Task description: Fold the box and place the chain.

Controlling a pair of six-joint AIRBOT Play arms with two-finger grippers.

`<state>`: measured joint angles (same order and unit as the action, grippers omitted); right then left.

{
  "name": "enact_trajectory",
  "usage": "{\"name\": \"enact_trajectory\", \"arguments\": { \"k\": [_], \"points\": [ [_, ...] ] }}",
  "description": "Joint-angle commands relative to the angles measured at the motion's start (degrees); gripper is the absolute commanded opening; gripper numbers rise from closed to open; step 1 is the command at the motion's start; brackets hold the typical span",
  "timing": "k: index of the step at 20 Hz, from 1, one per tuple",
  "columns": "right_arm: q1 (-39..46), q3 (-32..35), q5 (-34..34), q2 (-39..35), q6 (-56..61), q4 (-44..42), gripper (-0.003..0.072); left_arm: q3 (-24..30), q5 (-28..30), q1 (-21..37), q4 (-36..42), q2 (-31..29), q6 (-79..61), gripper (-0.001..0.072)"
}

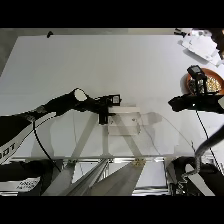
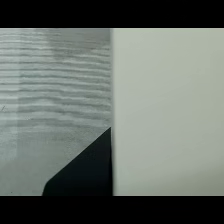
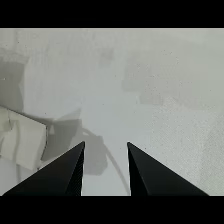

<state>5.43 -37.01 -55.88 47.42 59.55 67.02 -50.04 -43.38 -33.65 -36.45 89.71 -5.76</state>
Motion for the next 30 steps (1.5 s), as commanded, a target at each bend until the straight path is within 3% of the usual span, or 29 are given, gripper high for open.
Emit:
{"name": "enact_trajectory", "arguments": {
  "k": [1, 8, 9, 10, 11, 15, 20, 25, 26, 27, 28, 30],
  "points": [
    [-0.02, 0.02, -0.20, -0.02, 0.00, 0.00, 0.0303, 0.04, 0.28, -0.02, -0.26, 0.22, -0.63, 0.0007],
    [-0.02, 0.02, -0.72, -0.04, -0.11, -0.02, 0.0302, 0.04, 0.28, -0.02, -0.26, 0.22, -0.63, 0.0013],
    [-0.02, 0.02, -1.07, -0.11, -1.64, -0.20, 0.0269, 0.04, 0.28, -0.02, -0.26, 0.22, -0.63, 0.0013],
    [-0.02, 0.00, -2.23, -0.39, -6.23, -1.44, 0.0088, 0.04, 0.28, -0.02, -0.26, 0.22, -0.63, 0.0013],
    [-0.02, 0.00, -3.50, -0.68, -11.37, -2.86, 0.0015, 0.04, 0.26, -0.02, -0.26, 0.22, -0.63, 0.0013],
    [-0.52, 0.02, -6.62, -2.14, -24.98, -6.56, 0.0012, 0.04, 0.26, -0.02, -0.26, 0.22, -0.63, 0.0013],
    [-13.00, 0.66, -3.17, -13.31, -26.21, -0.07, 0.0009, 0.04, 0.26, -0.02, -0.26, 0.22, -0.61, 0.0013],
    [-23.96, 12.39, -1.11, -18.14, -28.94, -0.48, 0.0014, 0.04, 0.26, -0.02, -0.26, 0.22, -0.61, 0.0013],
    [-25.64, 14.40, 0.13, -17.70, -30.45, -0.09, 0.0088, 0.04, 0.26, -0.02, -0.28, 0.22, -0.63, 0.0013],
    [-26.77, 15.65, 1.16, -17.16, -31.32, -0.02, 0.0332, 0.04, 0.26, -0.02, -0.28, 0.22, -0.61, 0.0013],
    [-27.61, 16.50, 2.32, -16.44, -32.68, 0.02, 0.0681, 0.04, 0.26, -0.02, -0.28, 0.22, -0.61, 0.0013],
    [-29.16, 17.16, 4.83, -14.40, -36.98, 0.07, 0.0720, 0.04, 0.26, -0.02, -0.28, 0.22, -0.61, 0.0013]
  ]
}}
